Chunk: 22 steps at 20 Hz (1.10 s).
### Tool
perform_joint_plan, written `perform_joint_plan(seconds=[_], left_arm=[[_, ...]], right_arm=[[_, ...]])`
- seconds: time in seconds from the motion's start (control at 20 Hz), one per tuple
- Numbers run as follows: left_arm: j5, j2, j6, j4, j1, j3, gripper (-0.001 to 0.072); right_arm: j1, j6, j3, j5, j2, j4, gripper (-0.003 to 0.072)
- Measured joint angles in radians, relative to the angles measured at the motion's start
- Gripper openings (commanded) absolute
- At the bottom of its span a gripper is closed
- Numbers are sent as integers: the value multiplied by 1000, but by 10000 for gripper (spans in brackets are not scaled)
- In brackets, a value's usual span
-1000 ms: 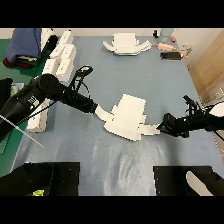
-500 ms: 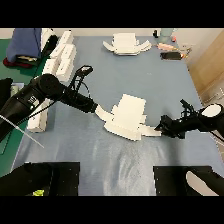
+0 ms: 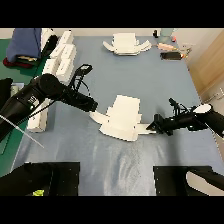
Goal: Fold the box.
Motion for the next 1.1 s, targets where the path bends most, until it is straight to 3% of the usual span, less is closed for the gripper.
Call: perform_joint_plan(seconds=[0.05, 0.35, 0.7, 1.1], left_arm=[[0, 0, -7, -3, 0, 0, 562], [-55, 0, -43, -6, 28, 1, 565], [-163, -21, -40, -8, 147, -4, 566], [-179, -238, 143, -126, 180, -7, 565]], right_arm=[[14, -30, 0, -1, -1, 11, 2], [194, -140, 0, -19, 98, -63, 1], [372, -163, -1, -120, 286, -145, 2], [422, -164, -1, -145, 315, -167, 1]])
